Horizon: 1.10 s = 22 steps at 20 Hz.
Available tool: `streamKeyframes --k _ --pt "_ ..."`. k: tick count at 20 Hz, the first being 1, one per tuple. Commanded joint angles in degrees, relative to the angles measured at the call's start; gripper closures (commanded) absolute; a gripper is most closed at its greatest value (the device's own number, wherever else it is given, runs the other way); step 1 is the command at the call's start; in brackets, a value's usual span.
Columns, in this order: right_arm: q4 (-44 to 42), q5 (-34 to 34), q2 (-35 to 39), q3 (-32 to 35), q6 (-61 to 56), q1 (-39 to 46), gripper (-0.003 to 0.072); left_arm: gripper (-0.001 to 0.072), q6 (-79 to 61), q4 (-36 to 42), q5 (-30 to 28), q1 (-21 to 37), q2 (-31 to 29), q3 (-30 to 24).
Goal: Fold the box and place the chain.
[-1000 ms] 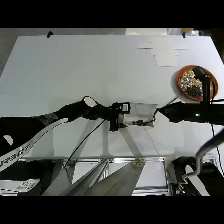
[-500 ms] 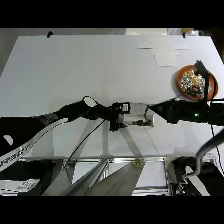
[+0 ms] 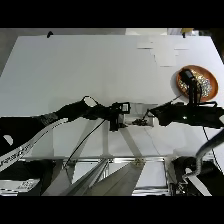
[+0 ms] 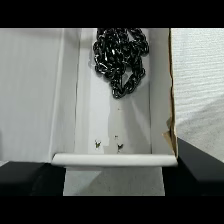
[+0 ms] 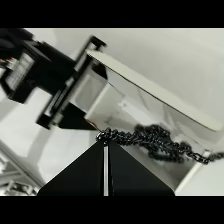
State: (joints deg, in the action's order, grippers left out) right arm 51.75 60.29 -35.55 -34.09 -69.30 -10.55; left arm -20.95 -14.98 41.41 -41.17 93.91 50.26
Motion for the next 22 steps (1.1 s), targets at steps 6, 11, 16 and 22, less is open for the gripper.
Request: streamKeyframes --k 6,11,16,22 --pt "1.7 -5.7 -0.5 10.5 0.3 -0.3 0.0609 0.0377 0.0 0.0 0.0 0.0 0.0 0.0" --pt "1.6 -2.0 -2.4 5.8 0.4 0.4 0.0427 0.0377 0.0 0.0 0.0 0.0 0.0 0.0" --pt "3.1 6.3 -11.4 -10.2 -0.1 11.1 0.0543 0.0377 0.0 0.0 0.0 0.0 0.0 0.0" --pt "23.5 -4.2 -19.2 -12.1 -7.2 14.2 0.0671 0.0377 0.0 0.0 0.0 0.0 0.0 0.0"
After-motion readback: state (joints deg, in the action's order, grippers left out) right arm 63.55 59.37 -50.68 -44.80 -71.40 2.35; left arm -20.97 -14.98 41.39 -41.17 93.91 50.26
